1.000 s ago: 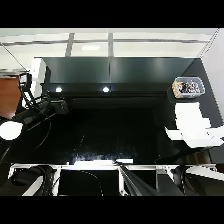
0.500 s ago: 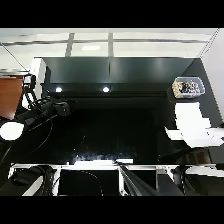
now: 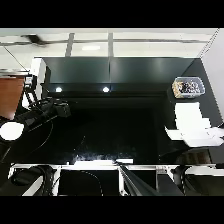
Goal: Fold the box and place the chain.
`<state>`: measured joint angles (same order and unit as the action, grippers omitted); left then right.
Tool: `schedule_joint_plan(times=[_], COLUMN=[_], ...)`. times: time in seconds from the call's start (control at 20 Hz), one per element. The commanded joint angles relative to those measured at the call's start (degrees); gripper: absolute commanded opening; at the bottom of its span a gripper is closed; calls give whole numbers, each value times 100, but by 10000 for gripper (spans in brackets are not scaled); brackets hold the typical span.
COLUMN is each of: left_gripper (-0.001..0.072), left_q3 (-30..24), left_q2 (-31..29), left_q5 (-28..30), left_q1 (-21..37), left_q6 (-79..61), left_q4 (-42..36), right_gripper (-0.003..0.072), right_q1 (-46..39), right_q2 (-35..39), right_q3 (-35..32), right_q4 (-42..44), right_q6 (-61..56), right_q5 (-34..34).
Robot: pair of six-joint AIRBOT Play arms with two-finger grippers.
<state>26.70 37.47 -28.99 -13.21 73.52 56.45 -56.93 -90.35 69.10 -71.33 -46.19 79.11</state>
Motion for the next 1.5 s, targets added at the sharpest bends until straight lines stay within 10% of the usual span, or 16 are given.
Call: schedule_joint_plan(times=[0.0,0.6,1.05,1.45], left_gripper=[708,708,709,710], left_q3=[0,0,-2,90], left_q2=[2,2,168,1915], left_q5=[-57,-203,-782,-1134], left_q1=[0,-20,-597,-404], left_q6=[-7,-7,-245,-1209], left_q4=[4,-17,-192,-2339], right_gripper=[53,11,11,11], right_q1=[15,706,3801,6288], right_q2=[-11,822,3136,4865], right_q3=[52,-1276,-3335,-4979], right_q4=[107,2527,4260,4321], right_q6=[-129,-420,-358,-199], right_q5=[330,914,-1410,-3624])
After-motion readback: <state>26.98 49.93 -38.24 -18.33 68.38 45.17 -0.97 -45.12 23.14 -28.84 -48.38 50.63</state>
